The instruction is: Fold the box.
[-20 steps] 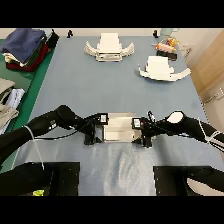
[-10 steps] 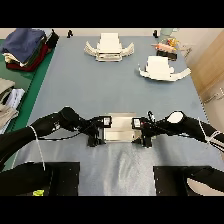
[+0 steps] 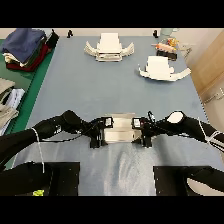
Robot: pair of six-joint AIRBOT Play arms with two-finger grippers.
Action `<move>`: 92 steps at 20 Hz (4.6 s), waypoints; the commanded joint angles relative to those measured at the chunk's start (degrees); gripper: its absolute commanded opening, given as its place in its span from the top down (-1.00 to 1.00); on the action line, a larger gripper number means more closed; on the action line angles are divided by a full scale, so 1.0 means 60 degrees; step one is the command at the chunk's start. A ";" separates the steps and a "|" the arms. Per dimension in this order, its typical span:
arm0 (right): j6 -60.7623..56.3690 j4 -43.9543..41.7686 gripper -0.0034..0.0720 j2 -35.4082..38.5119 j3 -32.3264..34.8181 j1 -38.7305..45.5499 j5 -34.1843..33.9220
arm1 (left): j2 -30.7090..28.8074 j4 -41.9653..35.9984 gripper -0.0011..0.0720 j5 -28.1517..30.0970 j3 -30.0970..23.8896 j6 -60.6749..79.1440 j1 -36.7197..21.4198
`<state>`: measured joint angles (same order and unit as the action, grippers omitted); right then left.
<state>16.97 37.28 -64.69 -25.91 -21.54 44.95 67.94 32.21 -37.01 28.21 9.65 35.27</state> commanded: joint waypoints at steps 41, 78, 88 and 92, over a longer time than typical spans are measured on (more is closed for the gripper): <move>0.0000 0.0000 -0.70 0.0000 0.0004 0.0004 0.0000 | -0.0426 -0.1162 -0.92 0.0248 -0.0455 0.1290 -0.0335; 0.0000 0.0000 -0.70 0.0000 0.0004 0.0004 0.0000 | -0.0368 -0.1300 -0.41 0.0670 -0.0484 0.1220 -0.0058; 0.0000 0.0033 -0.70 0.0000 0.0004 0.0004 -0.0240 | -0.0368 -0.1300 -0.41 0.0648 -0.0484 0.1224 -0.0058; -0.0044 -0.0488 -1.00 0.0044 -0.0007 0.0015 -0.0080 | -0.0368 -0.1300 -0.41 0.0648 -0.0484 0.1224 -0.0058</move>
<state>16.97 36.75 -64.60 -25.91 -21.50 44.23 65.73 24.38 -33.06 25.34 16.97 34.89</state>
